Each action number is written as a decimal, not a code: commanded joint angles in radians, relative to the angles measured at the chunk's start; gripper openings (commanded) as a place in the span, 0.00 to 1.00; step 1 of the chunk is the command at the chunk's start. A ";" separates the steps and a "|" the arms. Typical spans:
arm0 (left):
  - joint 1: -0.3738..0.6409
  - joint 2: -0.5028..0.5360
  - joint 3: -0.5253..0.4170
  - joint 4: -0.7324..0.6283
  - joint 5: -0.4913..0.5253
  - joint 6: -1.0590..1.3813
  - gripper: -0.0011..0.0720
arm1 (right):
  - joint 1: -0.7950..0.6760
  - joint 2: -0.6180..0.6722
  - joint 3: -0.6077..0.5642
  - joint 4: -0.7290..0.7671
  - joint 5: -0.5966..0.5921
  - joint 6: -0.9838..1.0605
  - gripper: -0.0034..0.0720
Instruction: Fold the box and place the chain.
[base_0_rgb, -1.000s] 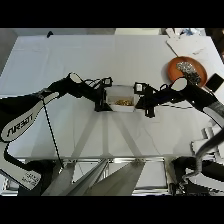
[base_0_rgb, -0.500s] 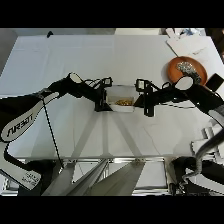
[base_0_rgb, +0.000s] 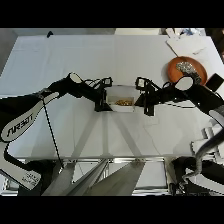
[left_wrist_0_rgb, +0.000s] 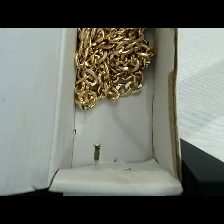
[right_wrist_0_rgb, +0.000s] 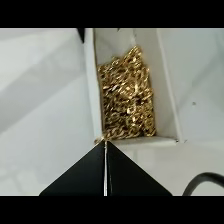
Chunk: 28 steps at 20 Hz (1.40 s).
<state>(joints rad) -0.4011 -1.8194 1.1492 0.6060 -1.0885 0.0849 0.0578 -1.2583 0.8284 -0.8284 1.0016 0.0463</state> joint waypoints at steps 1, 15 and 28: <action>0.000 0.001 0.000 0.000 0.000 0.000 0.30 | 0.000 0.001 0.000 -0.063 0.039 0.005 0.06; 0.000 0.001 0.000 0.000 0.000 0.000 0.30 | 0.053 -0.025 0.000 -0.060 -0.085 0.007 0.06; 0.000 0.001 0.000 0.000 0.000 0.000 0.30 | 0.053 -0.022 0.000 0.062 -0.151 0.010 0.07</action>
